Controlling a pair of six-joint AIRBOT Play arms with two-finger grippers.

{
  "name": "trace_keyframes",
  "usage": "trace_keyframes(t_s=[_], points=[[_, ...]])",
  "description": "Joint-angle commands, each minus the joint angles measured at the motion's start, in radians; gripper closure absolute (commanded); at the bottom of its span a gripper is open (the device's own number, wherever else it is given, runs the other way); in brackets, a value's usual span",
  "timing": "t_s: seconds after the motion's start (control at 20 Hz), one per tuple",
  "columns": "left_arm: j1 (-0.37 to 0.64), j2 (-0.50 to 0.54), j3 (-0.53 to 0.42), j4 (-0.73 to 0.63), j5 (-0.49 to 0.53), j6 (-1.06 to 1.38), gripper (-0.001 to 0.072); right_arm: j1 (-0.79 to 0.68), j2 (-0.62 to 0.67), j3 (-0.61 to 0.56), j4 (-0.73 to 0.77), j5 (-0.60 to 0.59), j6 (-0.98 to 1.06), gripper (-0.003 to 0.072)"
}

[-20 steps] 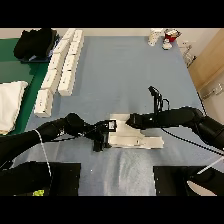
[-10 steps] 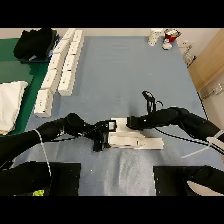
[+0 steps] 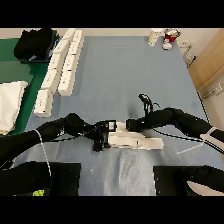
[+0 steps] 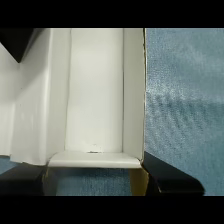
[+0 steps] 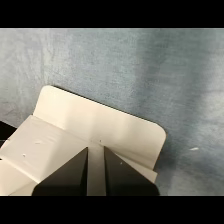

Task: Fold the box.

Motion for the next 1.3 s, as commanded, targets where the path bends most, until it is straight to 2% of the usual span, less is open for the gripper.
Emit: trace_keyframes(t_s=[0.0, 0.2, 0.3, 0.5, 0.65, 0.7, 0.75, 0.8, 0.9, 1.1, 1.25], points=[[0.001, -0.001, -0.001, 0.0, -0.001, 0.0, 0.0287, 0.001, -0.003, 0.0, -0.001, -0.005, -0.01, 0.0537], [0.001, 0.0, -0.001, 0.0, -0.001, 0.0, 0.0287, -0.004, 0.035, 0.015, -0.008, -0.024, -0.054, 0.0537], [0.001, 0.0, -0.001, 0.0, -0.001, 0.0, 0.0287, -0.006, 0.096, 0.043, -0.093, -0.072, -0.06, 0.0536], [0.001, 0.0, 0.0, 0.0, -0.001, 0.0, 0.0287, -0.005, 0.28, 0.076, -0.298, -0.241, -0.092, 0.0523], [0.001, 0.0, 0.0, 0.0, -0.001, 0.0, 0.0287, -0.001, 0.409, 0.06, -0.32, -0.448, -0.306, 0.0518], [0.001, 0.0, 0.0, 0.0, -0.001, 0.0, 0.0287, -0.002, 0.438, 0.041, -0.311, -0.524, -0.367, 0.0378], [0.001, 0.0, 0.0, 0.0, 0.0, 0.0, 0.0287, -0.002, 0.462, 0.016, -0.314, -0.579, -0.409, 0.0192], [0.001, 0.0, 0.0, 0.0, -0.001, 0.0, 0.0287, -0.002, 0.483, -0.019, -0.32, -0.61, -0.47, 0.0083], [0.001, 0.0, 0.0, 0.0, -0.001, 0.0, 0.0287, -0.002, 0.501, -0.093, -0.36, -0.565, -0.575, 0.0018], [0.001, 0.0, 0.0, 0.0, 0.0, 0.0, 0.0287, -0.002, 0.455, -0.176, -0.392, -0.325, -0.782, 0.0019], [0.001, 0.0, 0.0, 0.0, -0.001, 0.0, 0.0287, -0.002, 0.41, -0.175, -0.353, -0.224, -0.951, 0.0023]])
